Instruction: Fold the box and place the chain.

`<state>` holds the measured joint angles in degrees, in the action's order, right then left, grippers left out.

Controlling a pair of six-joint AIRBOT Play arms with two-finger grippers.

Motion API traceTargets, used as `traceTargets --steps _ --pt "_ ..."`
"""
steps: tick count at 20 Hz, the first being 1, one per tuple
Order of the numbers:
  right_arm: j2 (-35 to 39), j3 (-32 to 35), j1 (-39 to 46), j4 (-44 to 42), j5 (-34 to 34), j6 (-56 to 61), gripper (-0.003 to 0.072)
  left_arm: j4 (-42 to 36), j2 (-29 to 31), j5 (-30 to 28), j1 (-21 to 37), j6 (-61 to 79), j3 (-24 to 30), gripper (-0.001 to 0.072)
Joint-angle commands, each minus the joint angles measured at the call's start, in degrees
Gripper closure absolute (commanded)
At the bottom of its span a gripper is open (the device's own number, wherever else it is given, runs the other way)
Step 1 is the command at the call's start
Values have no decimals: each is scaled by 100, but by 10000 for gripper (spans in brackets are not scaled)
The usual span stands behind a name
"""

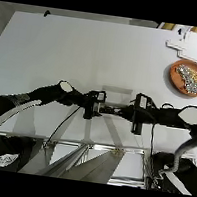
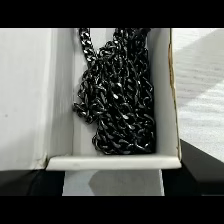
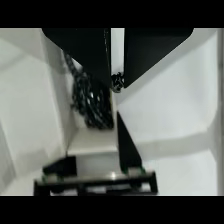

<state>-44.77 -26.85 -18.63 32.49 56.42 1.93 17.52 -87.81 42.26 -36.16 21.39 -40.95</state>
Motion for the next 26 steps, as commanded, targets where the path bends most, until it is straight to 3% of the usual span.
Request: traceTargets --steps 1,3,8,12,15,16,20,21,26 --pt "-236 0 -942 -238 -1484 225 651 0 4 -2 0 2 2 503" --pt "-590 0 -1158 -236 -1980 455 501 0 4 -2 0 2 2 503" --pt "-708 -20 -933 343 -2225 717 501 0 4 -2 0 2 2 503" --pt "-92 -20 391 1200 -1504 350 509 0 4 -2 0 2 2 503" --pt "-138 -9 1462 1978 -398 -442 510 0 4 -2 0 2 2 503" --pt "-249 26 1593 2090 -363 -544 509 0 4 -2 0 2 2 503" --pt "-992 50 1609 2057 -363 -890 472 0 4 0 0 2 2 503" --pt "-1128 50 1609 1934 -369 -1163 433 0 4 -2 0 2 2 503" --pt "-1543 50 1609 872 -396 -2697 432 0 4 -2 0 2 2 503"
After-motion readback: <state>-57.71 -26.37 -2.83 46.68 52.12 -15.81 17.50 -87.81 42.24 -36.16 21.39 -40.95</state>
